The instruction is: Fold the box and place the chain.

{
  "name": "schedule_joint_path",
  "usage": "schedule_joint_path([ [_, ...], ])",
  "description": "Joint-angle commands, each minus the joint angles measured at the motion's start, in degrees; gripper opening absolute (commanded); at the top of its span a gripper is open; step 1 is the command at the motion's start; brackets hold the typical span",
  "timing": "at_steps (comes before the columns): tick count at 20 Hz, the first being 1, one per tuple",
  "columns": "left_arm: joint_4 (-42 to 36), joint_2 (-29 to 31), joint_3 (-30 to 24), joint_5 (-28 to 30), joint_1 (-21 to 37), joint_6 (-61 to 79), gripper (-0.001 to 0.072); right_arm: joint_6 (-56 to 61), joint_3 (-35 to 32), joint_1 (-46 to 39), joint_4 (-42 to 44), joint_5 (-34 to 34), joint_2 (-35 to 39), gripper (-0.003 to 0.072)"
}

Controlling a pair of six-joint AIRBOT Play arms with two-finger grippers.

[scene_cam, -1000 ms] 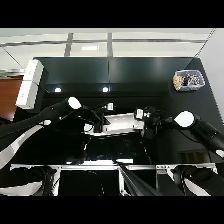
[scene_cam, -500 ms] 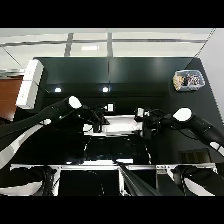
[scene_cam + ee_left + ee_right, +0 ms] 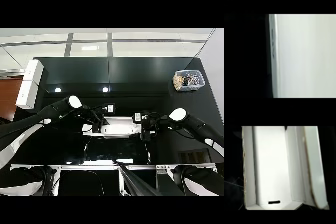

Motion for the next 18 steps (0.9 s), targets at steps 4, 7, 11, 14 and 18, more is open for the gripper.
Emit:
schedule_joint_path([
  [4, 0.1, 0.0, 0.0, 0.0, 0.0, -0.1, 0.0025, -0.8, 0.0, 0.0, 0.1, 0.1, -1.5, 0.071],
  [7, 0.1, 0.0, 0.0, 0.0, 0.0, 0.0, 0.0025, -0.8, 0.0, 0.0, 0.1, 0.0, -2.9, 0.071],
  [11, 0.1, 0.0, 0.0, 0.0, 0.0, 0.0, 0.0025, -0.4, 0.0, 2.4, -0.7, -2.2, -4.4, 0.0709],
  [14, 0.1, 0.0, 0.0, 0.0, 0.0, -0.1, 0.0025, 1.0, 0.0, 3.6, -2.3, -3.6, -4.4, 0.071],
  [18, 0.1, 0.0, 0.0, 0.0, 0.0, -0.1, 0.0025, 1.5, 0.0, 3.4, -2.3, -3.7, -4.4, 0.071],
])
